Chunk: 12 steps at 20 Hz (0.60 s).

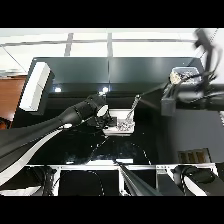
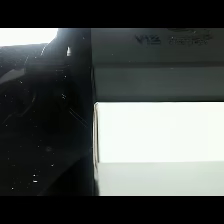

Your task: Fold the box and place the chain.

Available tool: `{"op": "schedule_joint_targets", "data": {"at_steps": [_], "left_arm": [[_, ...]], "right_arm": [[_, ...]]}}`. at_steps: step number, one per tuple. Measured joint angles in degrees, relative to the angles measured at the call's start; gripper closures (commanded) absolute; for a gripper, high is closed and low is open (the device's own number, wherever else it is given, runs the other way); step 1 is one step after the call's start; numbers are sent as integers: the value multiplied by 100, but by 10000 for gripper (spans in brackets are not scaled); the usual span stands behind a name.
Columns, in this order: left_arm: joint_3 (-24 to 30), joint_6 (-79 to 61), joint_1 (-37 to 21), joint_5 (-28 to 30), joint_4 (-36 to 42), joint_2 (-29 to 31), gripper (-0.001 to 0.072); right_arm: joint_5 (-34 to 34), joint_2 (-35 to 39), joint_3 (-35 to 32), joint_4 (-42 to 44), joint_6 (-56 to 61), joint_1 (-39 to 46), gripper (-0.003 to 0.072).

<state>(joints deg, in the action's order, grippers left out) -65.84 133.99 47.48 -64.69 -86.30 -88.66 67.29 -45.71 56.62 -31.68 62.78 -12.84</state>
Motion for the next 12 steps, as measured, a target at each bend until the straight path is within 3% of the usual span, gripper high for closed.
{"op": "schedule_joint_targets", "data": {"at_steps": [4, 5, 6, 12], "left_arm": [[-2, 0, 0, -2, 2, 0, 683], [0, -2, 0, -2, 2, 0, 683], [-2, -2, 0, -4, 0, 0, 683], [-2, -2, 0, -22, 2, 0, 683]], "right_arm": [[-308, -17, -699, -92, 37, -63, 666], [-354, -22, -811, -114, 52, -70, 593], [-387, -24, -887, -122, 57, -76, 360], [-590, -28, -1067, -671, 122, -76, 340]]}}
